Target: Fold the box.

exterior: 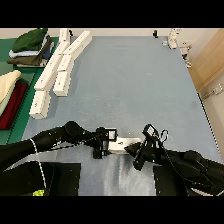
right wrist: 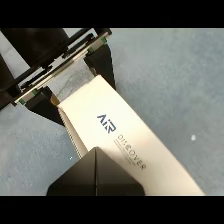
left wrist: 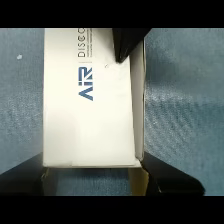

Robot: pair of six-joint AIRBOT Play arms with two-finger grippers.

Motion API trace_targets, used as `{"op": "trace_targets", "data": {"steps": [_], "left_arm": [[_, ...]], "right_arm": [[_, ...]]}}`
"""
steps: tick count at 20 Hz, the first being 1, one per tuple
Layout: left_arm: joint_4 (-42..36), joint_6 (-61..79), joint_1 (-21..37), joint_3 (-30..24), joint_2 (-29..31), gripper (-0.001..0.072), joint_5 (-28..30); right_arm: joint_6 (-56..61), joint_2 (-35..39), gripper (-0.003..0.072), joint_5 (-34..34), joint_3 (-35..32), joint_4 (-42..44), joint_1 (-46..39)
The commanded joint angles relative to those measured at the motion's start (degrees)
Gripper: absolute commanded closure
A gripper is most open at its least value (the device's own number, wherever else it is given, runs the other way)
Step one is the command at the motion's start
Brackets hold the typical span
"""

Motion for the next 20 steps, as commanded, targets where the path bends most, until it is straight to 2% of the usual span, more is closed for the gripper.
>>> {"op": "trace_targets", "data": {"steps": [1,6,8,11,13,17,20], "left_arm": [[0.1,0.2,0.0,0.0,0.0,0.0201,0.2],[0.1,0.2,0.0,0.0,0.0,0.0201,0.2],[0.1,0.2,0.0,0.0,0.0,0.0201,0.2],[0.1,0.2,0.0,0.0,0.0,0.0201,0.2],[0.1,0.2,0.0,0.0,0.0,0.0201,0.2],[0.1,0.2,0.0,0.0,0.0,0.0201,0.2],[0.1,0.2,0.0,0.0,0.0,0.0201,0.2]], "right_arm": [[-0.2,4.2,0.0666,3.1,1.0,-6.1,-0.5],[-0.2,4.3,0.0666,1.7,3.0,-16.2,-2.9],[-0.2,2.3,0.0666,-3.5,6.4,-22.0,-6.3],[0.6,-5.2,0.0667,-15.0,16.9,-32.4,-13.8],[6.6,-12.4,0.0667,-21.4,26.0,-36.0,-19.8],[13.4,-27.8,0.0668,-37.6,44.0,-38.1,-29.9],[19.5,-36.1,0.0667,-44.2,51.8,-38.1,-34.0]]}}
